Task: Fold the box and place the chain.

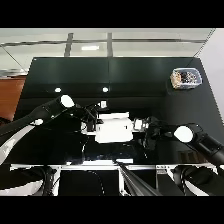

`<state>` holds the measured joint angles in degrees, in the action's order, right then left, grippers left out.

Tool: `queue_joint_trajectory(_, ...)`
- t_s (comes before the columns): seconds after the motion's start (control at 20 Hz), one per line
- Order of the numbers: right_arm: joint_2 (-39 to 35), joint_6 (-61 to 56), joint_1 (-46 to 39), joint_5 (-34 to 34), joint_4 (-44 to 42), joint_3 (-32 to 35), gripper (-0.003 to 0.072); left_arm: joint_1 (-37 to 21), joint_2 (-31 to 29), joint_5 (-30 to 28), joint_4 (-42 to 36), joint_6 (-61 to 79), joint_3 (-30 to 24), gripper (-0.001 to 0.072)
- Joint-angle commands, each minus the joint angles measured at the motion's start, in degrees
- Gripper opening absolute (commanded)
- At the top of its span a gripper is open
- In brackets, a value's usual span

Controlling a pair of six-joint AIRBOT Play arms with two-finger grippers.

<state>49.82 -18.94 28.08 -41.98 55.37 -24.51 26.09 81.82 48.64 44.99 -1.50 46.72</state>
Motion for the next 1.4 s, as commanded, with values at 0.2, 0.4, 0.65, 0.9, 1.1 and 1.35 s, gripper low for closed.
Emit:
queue_joint_trajectory(0.2,9.3,19.4,4.0,2.6,-13.6,-0.3,0.0707,0.0,0.0,-0.2,-0.3,0.0,0.0,0.0027)
queue_joint_trajectory(0.4,9.7,19.7,4.8,8.6,-17.4,-2.5,0.0707,0.0,0.0,-0.2,-0.3,0.0,0.0,0.0027)
queue_joint_trajectory(0.65,9.7,19.7,3.5,7.8,-17.2,-5.6,0.0707,0.0,0.0,-0.2,-0.3,0.0,0.0,0.0026)
queue_joint_trajectory(0.9,9.8,21.5,-1.1,6.5,-17.6,-6.7,0.0707,0.0,0.0,-0.3,-0.3,0.0,0.0,0.0026)
queue_joint_trajectory(1.1,11.2,23.9,-2.0,8.0,-20.0,-6.7,0.0707,0.0,0.0,-0.4,-0.3,0.0,0.0,0.0026)
queue_joint_trajectory(1.35,14.2,28.9,-2.0,11.9,-24.1,-6.8,0.0707,0.0,0.0,-0.4,-0.3,0.0,0.0,0.0026)
